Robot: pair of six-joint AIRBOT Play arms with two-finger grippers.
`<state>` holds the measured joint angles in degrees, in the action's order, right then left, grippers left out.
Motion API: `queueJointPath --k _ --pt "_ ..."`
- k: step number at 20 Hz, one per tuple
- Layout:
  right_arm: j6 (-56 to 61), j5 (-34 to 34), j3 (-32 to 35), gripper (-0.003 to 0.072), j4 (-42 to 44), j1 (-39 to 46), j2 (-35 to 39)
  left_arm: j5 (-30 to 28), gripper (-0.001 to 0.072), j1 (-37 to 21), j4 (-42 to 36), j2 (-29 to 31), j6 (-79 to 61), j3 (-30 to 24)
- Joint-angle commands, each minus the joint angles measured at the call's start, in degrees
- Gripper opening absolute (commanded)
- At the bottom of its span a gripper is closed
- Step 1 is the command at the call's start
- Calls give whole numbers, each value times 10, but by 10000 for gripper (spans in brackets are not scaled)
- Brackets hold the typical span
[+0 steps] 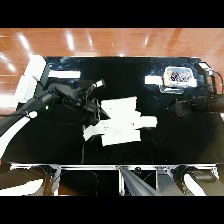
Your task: Fold the box and place the chain.
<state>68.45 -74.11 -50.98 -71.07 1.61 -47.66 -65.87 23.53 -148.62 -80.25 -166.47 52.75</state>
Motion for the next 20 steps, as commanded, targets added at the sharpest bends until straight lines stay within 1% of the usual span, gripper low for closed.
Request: queueJointPath --k 1,4,5,8,12,14,16,18,20 --pt "-2 -9 -14 719 -7 16 5 91 27 51 19 24 -56 -48" --pt "-15 14 -14 720 -3 16 5 151 28 94 173 20 -56 -56" --pt "-21 20 -14 720 -3 16 5 172 29 105 203 17 -56 -56" --pt "-25 44 -14 720 -3 16 5 210 30 111 201 4 -56 -56" --pt "-25 73 -14 720 -10 16 5 206 30 111 191 0 -24 -56" --pt "-21 102 -14 719 11 16 5 196 29 110 194 1 -24 -56" --pt "-41 94 -14 720 46 16 3 195 28 110 188 5 -15 -56" --pt "-147 35 -1 720 53 13 -1 196 27 103 180 12 -9 -56" --pt "-174 35 58 720 78 -4 -1 207 27 90 179 14 -9 -56"
